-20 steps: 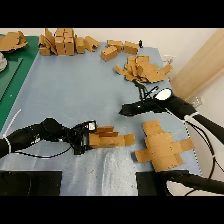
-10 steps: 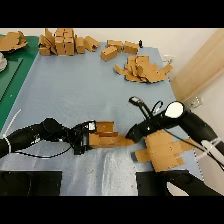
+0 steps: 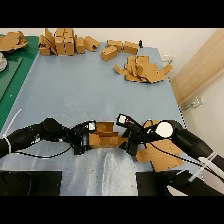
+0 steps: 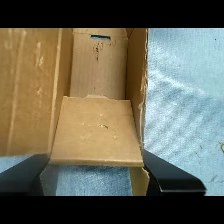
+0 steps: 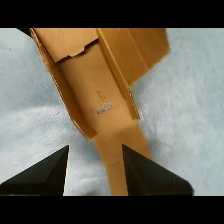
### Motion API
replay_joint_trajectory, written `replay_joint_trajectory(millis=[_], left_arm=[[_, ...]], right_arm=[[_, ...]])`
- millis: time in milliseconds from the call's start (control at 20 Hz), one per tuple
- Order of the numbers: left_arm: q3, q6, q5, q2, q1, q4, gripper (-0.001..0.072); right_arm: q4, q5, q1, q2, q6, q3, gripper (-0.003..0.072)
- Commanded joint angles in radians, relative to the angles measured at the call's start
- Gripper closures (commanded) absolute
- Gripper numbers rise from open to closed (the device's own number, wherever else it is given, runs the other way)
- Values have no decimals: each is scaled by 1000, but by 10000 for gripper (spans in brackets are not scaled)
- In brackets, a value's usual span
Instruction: Fold the box.
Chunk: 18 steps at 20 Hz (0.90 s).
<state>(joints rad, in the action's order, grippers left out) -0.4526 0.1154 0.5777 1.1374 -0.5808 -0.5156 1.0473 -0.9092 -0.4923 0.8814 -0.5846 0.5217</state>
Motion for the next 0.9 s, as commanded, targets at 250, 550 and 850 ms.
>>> replay_joint_trajectory(millis=[250, 550, 850], left_arm=[[0, 0, 0, -1, 1, 0, 238], [0, 0, 0, -1, 1, 0, 239], [0, 0, 0, -1, 1, 0, 239]], right_arm=[[-23, 196, -20, 135, 291, 4, 75], [-86, 198, -27, 135, 364, 4, 179], [-110, 199, -113, 135, 369, 4, 607]])
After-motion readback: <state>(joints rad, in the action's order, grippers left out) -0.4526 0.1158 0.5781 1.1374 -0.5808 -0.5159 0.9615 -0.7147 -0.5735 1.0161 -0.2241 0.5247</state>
